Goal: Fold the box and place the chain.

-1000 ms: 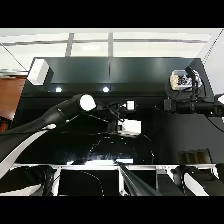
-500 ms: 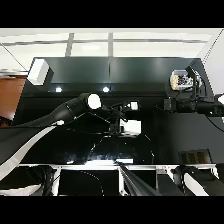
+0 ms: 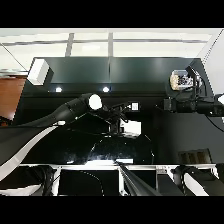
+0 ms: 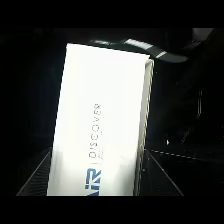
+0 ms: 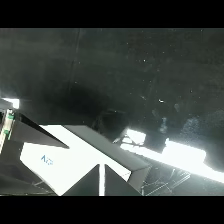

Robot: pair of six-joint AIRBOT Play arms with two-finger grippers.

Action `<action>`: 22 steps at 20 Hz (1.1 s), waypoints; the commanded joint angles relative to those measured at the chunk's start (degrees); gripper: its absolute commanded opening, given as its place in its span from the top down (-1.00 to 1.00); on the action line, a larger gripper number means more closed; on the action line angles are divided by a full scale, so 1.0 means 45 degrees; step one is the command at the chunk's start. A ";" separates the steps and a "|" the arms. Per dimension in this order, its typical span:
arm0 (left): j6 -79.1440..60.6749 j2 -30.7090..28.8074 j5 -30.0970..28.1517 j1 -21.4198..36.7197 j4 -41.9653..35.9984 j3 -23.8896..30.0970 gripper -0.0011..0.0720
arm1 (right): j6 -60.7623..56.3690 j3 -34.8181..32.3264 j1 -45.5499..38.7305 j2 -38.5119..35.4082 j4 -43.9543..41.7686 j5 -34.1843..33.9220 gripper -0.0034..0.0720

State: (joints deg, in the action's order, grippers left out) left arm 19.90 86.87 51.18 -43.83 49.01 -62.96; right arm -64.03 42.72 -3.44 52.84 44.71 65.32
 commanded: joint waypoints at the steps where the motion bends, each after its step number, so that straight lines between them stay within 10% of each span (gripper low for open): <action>1: 0.0010 0.0253 -0.0005 -0.0063 0.0029 -0.0010 -0.98 | -0.0005 0.0010 0.0000 -0.0005 0.0000 0.0005 0.79; 7: 0.0034 0.0962 -0.1239 -0.0559 0.1841 -0.0015 -0.97 | -0.0005 0.0010 0.0000 -0.0005 0.0000 -0.0005 0.79; 8: 0.0597 0.0845 -0.1311 -0.0612 0.2555 -0.0063 -0.72 | -0.0005 0.0010 -0.0019 -0.0010 0.0044 -0.0005 0.79; 9: 0.1438 0.0661 -0.1122 -0.0544 0.3138 -0.0180 0.00 | 0.0000 0.0010 -0.0024 -0.0010 0.0102 0.0000 0.79; 11: 0.3181 0.0083 -0.0282 0.0151 0.3434 -0.0301 0.17 | -0.0005 0.0010 -0.0136 -0.0010 0.0126 -0.0005 0.79; 22: 0.7397 -0.3206 0.3789 1.1264 0.5197 0.0495 0.17 | -0.0015 0.0010 -0.0452 -0.0010 0.0083 -0.0005 0.79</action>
